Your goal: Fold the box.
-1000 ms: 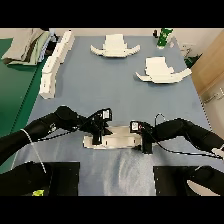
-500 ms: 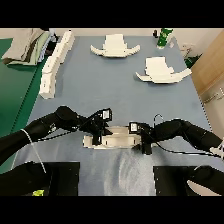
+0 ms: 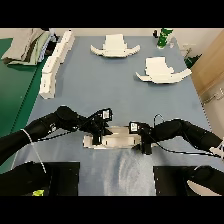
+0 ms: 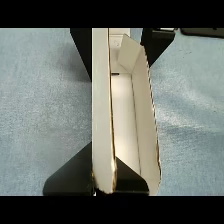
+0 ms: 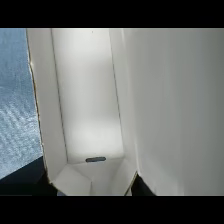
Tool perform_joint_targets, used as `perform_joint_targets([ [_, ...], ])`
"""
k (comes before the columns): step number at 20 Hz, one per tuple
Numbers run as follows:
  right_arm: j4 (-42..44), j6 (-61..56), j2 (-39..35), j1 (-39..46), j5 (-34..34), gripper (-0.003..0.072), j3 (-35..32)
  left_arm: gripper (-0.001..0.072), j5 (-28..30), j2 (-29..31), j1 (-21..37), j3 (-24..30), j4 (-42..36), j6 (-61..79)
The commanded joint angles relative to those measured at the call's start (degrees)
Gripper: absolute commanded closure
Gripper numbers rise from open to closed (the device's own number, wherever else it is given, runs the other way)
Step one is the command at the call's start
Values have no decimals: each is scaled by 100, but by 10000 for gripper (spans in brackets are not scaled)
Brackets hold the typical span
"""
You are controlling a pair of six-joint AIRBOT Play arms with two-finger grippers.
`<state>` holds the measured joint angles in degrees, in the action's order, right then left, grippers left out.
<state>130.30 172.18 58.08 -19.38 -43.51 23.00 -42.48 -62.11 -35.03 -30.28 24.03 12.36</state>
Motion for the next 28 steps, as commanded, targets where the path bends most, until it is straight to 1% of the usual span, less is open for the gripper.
perform_joint_targets([
  [1,-2,-4,4,-2,-2,164,-4,695,-2,-4,0,-2,0,0],
  [25,-4,-2,4,-2,-2,164,-2,689,48,-2,13,-2,-44,-55],
  [27,-4,-2,4,-2,-2,164,-2,271,179,13,13,-2,-42,-599],
  [28,-4,-2,7,-2,-2,164,-2,263,249,44,17,-2,2,-988],
])
